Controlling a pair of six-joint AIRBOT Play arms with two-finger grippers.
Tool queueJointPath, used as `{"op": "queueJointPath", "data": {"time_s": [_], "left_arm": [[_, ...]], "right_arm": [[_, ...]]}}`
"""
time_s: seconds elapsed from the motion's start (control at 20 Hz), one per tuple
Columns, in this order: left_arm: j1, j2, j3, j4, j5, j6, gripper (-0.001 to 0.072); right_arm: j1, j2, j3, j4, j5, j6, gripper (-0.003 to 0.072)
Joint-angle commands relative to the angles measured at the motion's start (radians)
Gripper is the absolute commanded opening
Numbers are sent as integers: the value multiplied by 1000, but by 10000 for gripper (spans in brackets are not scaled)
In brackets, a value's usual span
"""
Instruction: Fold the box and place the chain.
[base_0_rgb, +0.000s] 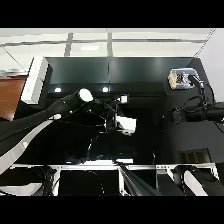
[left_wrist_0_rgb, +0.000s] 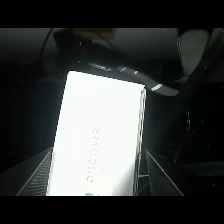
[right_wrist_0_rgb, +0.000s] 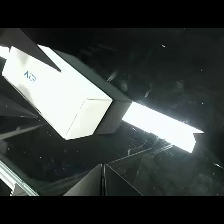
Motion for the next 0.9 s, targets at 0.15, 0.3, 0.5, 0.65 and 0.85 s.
{"op": "queueJointPath", "data": {"time_s": [0.15,0.3,0.5,0.65,0.85], "left_arm": [[-18,-2,38,131,-21,5,713],[-39,-22,38,191,-18,24,714],[-87,-46,39,307,56,12,712],[-91,-13,67,386,49,-234,389],[4,115,71,703,-83,-660,369]], "right_arm": [[-1,1,0,0,-19,-1,12],[-1,1,0,0,-29,-1,12],[-1,1,0,0,-31,0,12],[-1,1,0,0,-32,6,12],[-1,1,0,0,-32,8,12]]}}
